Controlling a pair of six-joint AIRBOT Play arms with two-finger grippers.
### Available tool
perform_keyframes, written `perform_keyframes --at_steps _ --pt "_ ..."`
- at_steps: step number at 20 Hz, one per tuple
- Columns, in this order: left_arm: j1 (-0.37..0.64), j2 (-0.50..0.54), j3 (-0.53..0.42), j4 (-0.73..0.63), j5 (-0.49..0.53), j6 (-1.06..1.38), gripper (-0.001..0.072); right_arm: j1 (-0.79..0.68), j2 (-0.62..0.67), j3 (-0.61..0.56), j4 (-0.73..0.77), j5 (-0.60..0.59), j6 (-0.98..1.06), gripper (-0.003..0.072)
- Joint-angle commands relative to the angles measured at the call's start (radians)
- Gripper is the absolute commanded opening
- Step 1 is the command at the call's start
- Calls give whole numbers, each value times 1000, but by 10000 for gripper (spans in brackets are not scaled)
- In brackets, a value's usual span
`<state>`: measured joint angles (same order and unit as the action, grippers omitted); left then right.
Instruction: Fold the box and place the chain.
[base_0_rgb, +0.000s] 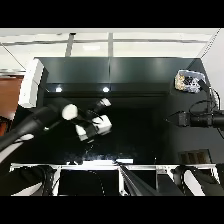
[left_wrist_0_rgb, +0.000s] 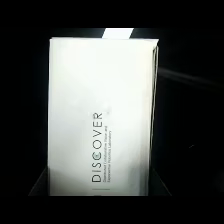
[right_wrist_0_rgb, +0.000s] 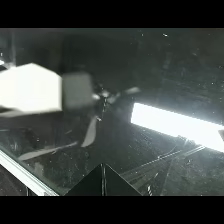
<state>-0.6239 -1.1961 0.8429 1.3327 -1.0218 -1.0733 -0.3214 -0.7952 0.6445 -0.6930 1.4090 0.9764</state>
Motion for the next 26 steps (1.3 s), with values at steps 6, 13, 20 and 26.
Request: perform_keyframes --at_steps 6,13,20,26 --pt "596 300 -131 149 -204 -200 329 0 1 0 0 0 0 10" --pt "1209 282 -154 139 -44 -288 329 0 1 0 0 -25 0 11" --pt "1280 264 -154 80 114 -76 330 0 1 0 0 -67 -5 10" --pt "1276 146 -154 -100 204 82 330 0 1 0 0 -86 -5 10"
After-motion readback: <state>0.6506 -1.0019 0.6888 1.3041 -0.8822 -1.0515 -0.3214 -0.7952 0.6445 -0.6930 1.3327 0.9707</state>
